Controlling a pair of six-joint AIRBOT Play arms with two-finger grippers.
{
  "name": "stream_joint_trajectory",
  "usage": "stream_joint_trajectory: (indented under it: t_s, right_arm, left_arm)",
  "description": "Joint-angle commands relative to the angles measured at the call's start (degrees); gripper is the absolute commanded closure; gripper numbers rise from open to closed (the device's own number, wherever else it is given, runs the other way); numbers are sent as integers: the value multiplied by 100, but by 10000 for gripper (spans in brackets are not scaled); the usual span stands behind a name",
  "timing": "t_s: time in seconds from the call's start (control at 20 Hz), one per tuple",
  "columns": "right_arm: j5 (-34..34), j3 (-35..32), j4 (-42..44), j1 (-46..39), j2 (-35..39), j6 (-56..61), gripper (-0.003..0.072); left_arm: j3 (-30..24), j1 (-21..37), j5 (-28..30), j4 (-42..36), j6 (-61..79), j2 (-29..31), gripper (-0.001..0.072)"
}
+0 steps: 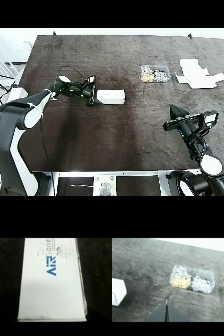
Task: Fold the box and place the chain.
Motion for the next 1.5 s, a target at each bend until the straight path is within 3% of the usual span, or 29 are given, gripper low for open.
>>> stream_joint_trajectory:
  t_s: [0.0, 0.05, 0.1, 0.3, 0.45, 0.6, 0.75, 1.0, 1.15, 1.45]
  right_arm:
    - [-98, -229, -15, -2, 155, -186, 679]
    - [-92, -236, -15, -2, 155, -186, 679]
    - [-94, -236, -15, -2, 155, -186, 679]
    - [-101, -236, -17, -2, 155, -188, 679]
    - [-98, -236, -17, -2, 155, -188, 679]
    - [-101, -238, -17, -2, 155, -188, 679]
    - [-98, -238, -15, -2, 155, -188, 679]
    - [-98, -240, -15, -2, 155, -186, 679]
    - [-98, -240, -15, -2, 155, -186, 679]
    - [-98, -243, -13, -2, 155, -179, 679]
  left_arm:
    - [2, 4, -125, -68, 0, 4, 358]
    - [2, 4, -136, -98, -17, 13, 563]
    - [2, 13, -181, -92, -35, 44, 690]
    - [42, 219, -59, -203, -942, 444, 695]
    - [-4, 684, 807, -205, -1543, 1034, 696]
    - [-4, 1366, 2070, -166, -2448, 1589, 697]
    - [0, 2107, 3108, 144, -3467, 1808, 696]
    - [2, 3246, 3283, 1329, -5007, 1729, 696]
    - [22, 3718, 3303, 1475, -5366, 1432, 696]
    - [52, 3882, 3644, 1869, -5193, 796, 696]
